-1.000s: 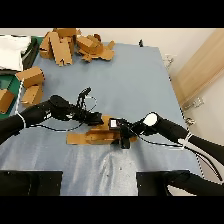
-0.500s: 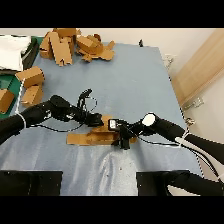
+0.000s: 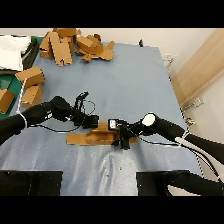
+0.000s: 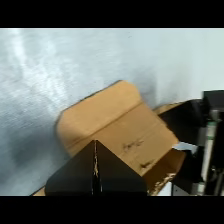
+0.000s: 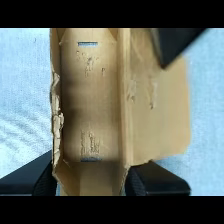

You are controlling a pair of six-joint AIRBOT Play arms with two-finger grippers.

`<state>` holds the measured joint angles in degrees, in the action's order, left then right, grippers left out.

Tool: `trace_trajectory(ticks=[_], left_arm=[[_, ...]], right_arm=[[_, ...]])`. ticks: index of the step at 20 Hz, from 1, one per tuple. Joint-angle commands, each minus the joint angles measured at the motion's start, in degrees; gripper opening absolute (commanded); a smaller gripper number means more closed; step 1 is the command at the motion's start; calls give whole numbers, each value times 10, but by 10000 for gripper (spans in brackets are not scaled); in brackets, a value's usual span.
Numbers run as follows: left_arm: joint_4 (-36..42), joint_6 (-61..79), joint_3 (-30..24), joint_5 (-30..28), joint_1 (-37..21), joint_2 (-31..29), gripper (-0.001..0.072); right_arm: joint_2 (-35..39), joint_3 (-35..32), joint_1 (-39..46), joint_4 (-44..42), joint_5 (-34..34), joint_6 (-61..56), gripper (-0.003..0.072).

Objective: Fold the box.

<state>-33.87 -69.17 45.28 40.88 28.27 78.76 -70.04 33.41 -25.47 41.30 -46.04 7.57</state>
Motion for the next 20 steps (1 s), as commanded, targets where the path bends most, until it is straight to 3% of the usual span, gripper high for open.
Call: trace_trajectory(ticks=[1, 6, 8, 11, 13, 17, 19, 20], left_arm=[[-61, -63, 0, 15, 0, 14, 14], [-36, -10, 6, 0, -3, 7, 14], [-51, 47, 10, -23, -16, -52, 14], [-182, 147, 8, -33, -63, -170, 14], [-229, 228, 7, -35, -104, -225, 14], [-224, 473, 6, -12, -136, -233, 14], [-142, 633, 0, 7, -136, -212, 14], [-87, 717, -8, 44, -141, -198, 14]], right_arm=[[0, 0, 0, 0, 1, 0, 374], [0, 0, 0, -2, 0, 0, 374], [0, 0, 0, -2, 0, 0, 374], [0, 0, 0, -2, 0, 0, 374], [0, 0, 0, -2, 0, 0, 374], [0, 0, 0, -2, 0, 0, 374], [0, 0, 0, -2, 0, 0, 374], [0, 0, 0, -2, 0, 0, 374]])
